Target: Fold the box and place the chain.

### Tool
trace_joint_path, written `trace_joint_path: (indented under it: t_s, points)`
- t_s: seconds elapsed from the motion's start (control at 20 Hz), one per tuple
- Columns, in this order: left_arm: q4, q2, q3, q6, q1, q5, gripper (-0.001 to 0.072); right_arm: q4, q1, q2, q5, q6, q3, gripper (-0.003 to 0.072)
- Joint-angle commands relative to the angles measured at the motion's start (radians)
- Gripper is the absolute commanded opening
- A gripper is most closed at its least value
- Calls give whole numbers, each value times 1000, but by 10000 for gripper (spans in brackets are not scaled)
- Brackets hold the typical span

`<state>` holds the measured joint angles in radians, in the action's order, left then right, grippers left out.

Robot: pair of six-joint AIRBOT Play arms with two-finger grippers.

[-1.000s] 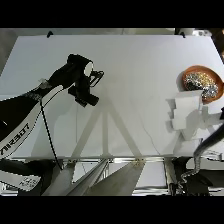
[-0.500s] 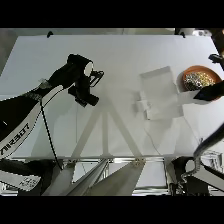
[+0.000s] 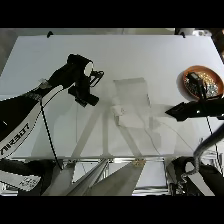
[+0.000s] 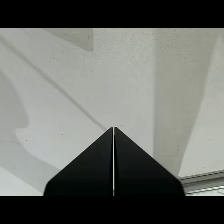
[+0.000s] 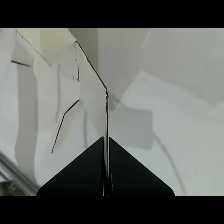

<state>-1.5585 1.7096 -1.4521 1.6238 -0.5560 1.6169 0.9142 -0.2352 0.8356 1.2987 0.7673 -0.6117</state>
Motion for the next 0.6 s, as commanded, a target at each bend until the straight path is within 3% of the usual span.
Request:
trace_joint_path:
  t_s: [0.0, 0.1, 0.25, 0.4, 0.5, 0.55]
  points:
    - [16, 0, 0, 0, 1, -11, 13, -32, 48, -50, -95, 27, 130, 11]
    - [20, 0, 0, -53, 1, -51, 13, -31, 73, -50, -138, 37, 166, 11]
    - [20, -12, 1, -145, 5, -33, 13, -31, 115, -50, -189, 45, 188, 11]
    - [27, -78, 1, -192, 27, -53, 29, -31, 158, -45, -254, 80, 190, 11]
    - [71, -146, 2, -250, 60, -85, 226, -31, 190, -42, -306, 97, 197, 11]
    - [120, -189, 9, -285, 87, -111, 236, -30, 205, -37, -325, 97, 203, 11]
